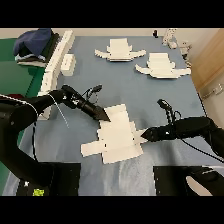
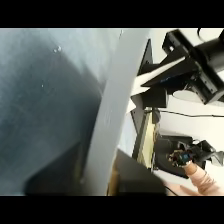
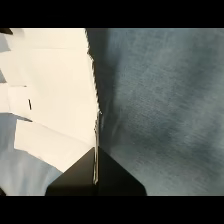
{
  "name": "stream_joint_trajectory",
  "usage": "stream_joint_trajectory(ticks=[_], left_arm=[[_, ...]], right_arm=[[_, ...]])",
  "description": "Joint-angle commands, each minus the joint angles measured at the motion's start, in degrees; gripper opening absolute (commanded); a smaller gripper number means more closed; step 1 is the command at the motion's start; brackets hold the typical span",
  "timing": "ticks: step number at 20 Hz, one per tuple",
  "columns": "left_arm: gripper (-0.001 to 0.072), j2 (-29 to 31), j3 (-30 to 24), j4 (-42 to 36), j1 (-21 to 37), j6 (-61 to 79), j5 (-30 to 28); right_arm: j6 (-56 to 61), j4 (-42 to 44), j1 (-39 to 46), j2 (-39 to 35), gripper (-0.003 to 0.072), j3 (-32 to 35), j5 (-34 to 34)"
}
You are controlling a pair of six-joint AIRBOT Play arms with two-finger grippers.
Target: Fold the box.
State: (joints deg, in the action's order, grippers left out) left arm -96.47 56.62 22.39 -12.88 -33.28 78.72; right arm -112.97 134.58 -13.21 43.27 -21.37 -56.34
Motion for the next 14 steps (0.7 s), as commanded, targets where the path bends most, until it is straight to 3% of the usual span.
stream_joint_trajectory(ticks=[1,10,11,14], left_arm=[[0.0113,-0.2,0.3,3.0,-0.2,0.9,2.4],[0.011,-0.2,0.4,2.9,-0.3,0.9,2.5],[0.0031,-0.2,0.4,2.9,-0.3,0.9,2.5],[0.0013,-0.2,0.5,2.9,-0.3,1.2,3.0]], right_arm=[[0.1,0.2,0.0,0.0,0.0,0.0,0.2],[0.0,0.2,0.0,0.0,0.0008,0.0,0.9],[0.0,0.2,0.0,0.0,0.0009,0.0,1.1],[0.0,-1.8,0.0,0.0,0.001,-0.2,2.2]])
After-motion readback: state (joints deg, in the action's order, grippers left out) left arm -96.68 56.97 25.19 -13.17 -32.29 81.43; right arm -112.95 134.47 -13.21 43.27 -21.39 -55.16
